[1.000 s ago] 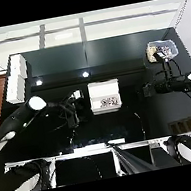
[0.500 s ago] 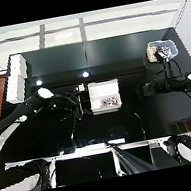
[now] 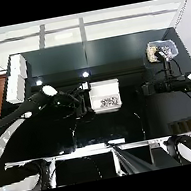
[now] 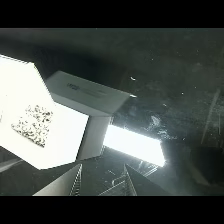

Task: Fold the box and place the chain.

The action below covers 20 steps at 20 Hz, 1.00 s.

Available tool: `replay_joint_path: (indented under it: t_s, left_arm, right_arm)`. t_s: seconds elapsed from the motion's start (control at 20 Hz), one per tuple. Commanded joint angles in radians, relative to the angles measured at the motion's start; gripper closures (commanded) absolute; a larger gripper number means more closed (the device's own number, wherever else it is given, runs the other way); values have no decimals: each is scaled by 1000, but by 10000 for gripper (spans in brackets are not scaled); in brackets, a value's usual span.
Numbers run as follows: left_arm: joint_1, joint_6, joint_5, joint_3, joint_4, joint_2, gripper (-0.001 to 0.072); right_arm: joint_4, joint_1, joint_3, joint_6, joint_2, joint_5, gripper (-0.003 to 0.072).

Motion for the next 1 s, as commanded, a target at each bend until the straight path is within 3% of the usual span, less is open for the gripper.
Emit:
replay_joint_path:
  t_s: [0.0,0.05,0.1,0.2,0.25,0.3,0.35,0.4,0.6,0.75,0.95]
  left_arm:
    - [-18,2,-28,14,38,-6,55]
    - [-18,0,-60,14,91,-6,163]
    - [-18,-6,-85,14,142,-6,217]
    - [-18,-6,-102,14,169,-5,244]
    - [-18,-6,-100,15,161,-5,341]
    - [-18,-6,-97,15,154,-4,367]
    - [-18,-6,-87,15,153,-4,367]
    - [-18,-6,-82,15,153,-4,367]
    - [-18,-8,-35,15,115,-4,367]
    - [-18,-8,-1,15,72,-4,365]
    - [-21,-15,72,15,46,-4,360]
  right_arm:
    - [2,0,0,0,0,0,371]
    - [2,0,0,0,0,0,371]
    - [2,0,0,0,0,-2,371]
    - [2,0,0,0,0,-18,371]
    - [2,0,0,0,0,-26,371]
    - [3,0,0,0,0,-39,368]
    - [11,3,0,0,0,-45,217]
    - [20,20,1,-4,-1,-65,-24]
    - [55,112,75,23,-126,-130,-22]
    - [56,174,232,29,-281,-217,-19]
    - [55,215,434,39,-481,-147,-18]
